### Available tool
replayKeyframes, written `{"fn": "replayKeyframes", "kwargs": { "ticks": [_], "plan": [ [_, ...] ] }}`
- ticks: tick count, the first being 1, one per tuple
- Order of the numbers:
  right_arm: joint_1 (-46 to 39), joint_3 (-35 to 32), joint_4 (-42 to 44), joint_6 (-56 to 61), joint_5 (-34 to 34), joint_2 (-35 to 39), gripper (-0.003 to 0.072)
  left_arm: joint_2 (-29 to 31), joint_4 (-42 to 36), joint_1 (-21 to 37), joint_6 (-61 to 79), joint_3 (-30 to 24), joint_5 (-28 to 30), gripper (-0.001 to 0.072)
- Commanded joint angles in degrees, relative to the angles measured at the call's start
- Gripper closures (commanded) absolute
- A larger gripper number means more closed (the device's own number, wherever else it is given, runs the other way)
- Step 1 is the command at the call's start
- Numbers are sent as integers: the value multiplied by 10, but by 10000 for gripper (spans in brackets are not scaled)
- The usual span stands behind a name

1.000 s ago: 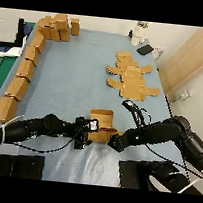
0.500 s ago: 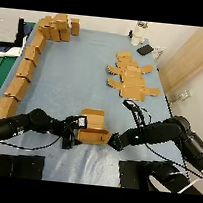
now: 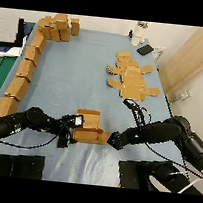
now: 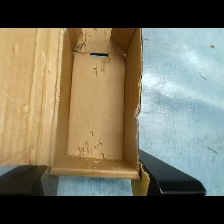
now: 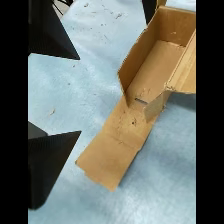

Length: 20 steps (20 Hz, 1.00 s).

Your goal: Fold the box.

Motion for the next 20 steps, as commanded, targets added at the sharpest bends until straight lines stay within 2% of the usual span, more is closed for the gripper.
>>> {"fn": "replayKeyframes", "kwargs": {
  "ticks": [1, 8, 13, 17, 19, 20],
  "plan": [
    [1, 0, 0, 0, 25, 0, -21, -11, -43, 1, 24, 0, 6, 192],
    [1, 0, -4, 0, 31, 0, -21, -41, -61, -1, 41, 0, 1, 192],
    [1, 0, -4, 0, 31, 1, -21, -41, -61, -28, 61, 0, 7, 192],
    [1, 0, -3, 0, 31, 0, -21, -41, -62, -27, 60, 0, 17, 192],
    [1, 0, -3, 7, 46, -3, -19, -41, -62, -28, 60, 0, 16, 192],
    [1, 0, 0, 28, 61, -7, 7, -41, -62, -28, 60, 0, 16, 192]
  ]
}}
